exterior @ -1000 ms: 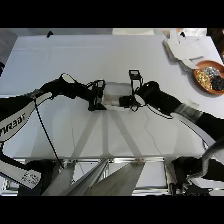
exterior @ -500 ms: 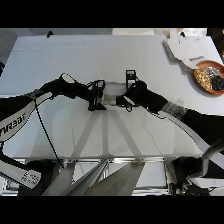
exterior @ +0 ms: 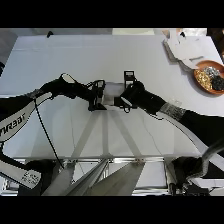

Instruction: Fold the box and place the chain.

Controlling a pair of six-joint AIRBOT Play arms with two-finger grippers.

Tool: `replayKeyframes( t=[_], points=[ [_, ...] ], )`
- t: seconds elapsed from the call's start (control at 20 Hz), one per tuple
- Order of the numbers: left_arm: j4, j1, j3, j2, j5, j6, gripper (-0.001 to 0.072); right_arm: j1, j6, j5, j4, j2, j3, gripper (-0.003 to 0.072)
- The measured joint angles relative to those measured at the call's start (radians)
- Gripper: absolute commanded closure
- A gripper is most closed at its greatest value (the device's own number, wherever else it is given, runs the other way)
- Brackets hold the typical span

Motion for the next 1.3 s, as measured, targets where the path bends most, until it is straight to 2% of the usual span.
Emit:
replayKeyframes(
  t=[0.15, 0.2, 0.25, 0.45, 0.5, 0.55, 0.6, 0.85, 0.9, 0.95, 1.0, 1.2, 1.25, 1.3],
  points=[
    [0.000, 0.000, 0.000, 0.000, 0.000, 0.000, 0.0298, 0.002, 0.002, 0.005, -0.003, 0.000, 0.004, 0.0395],
    [0.000, 0.000, 0.000, 0.000, 0.000, -0.001, 0.0298, 0.002, 0.002, 0.006, -0.008, 0.000, 0.005, 0.0487],
    [0.000, 0.000, 0.000, 0.000, 0.000, 0.000, 0.0298, 0.002, 0.002, 0.014, -0.015, 0.000, 0.005, 0.0531],
    [-0.001, 0.000, 0.000, 0.000, 0.000, -0.002, 0.0298, 0.002, 0.002, 0.034, -0.047, -0.002, 0.006, 0.0506],
    [-0.001, 0.000, 0.000, 0.000, 0.000, -0.002, 0.0298, 0.002, 0.002, 0.036, -0.055, -0.002, 0.006, 0.0471],
    [-0.001, 0.000, 0.000, 0.000, 0.000, -0.002, 0.0298, 0.003, 0.002, 0.039, -0.061, -0.003, 0.006, 0.0368],
    [-0.001, 0.000, 0.000, 0.000, 0.000, -0.001, 0.0298, 0.002, 0.002, 0.043, -0.068, -0.004, 0.006, 0.0344],
    [0.000, 0.000, 0.000, 0.000, 0.000, 0.000, 0.0298, 0.003, 0.003, 0.050, -0.084, -0.012, 0.006, 0.0350],
    [0.000, 0.000, 0.000, 0.000, 0.000, 0.000, 0.0298, 0.003, 0.012, 0.052, -0.089, -0.013, 0.006, 0.0392],
    [-0.001, 0.000, 0.000, 0.000, 0.000, 0.000, 0.0298, 0.003, 0.031, 0.054, -0.097, -0.014, 0.006, 0.0523],
    [-0.001, 0.000, 0.000, 0.000, 0.000, -0.001, 0.0298, 0.003, 0.057, 0.055, -0.104, -0.015, 0.006, 0.0553],
    [-0.002, 0.000, 0.000, 0.000, 0.000, -0.003, 0.0298, 0.005, 0.146, 0.059, -0.131, -0.024, 0.009, 0.0538],
    [-0.002, 0.000, 0.000, 0.000, 0.000, -0.003, 0.0298, 0.005, 0.158, 0.060, -0.134, -0.028, 0.010, 0.0467],
    [-0.001, 0.000, 0.000, 0.000, 0.000, 0.000, 0.0298, 0.005, 0.167, 0.063, -0.136, -0.033, 0.010, 0.0451]
  ],
)
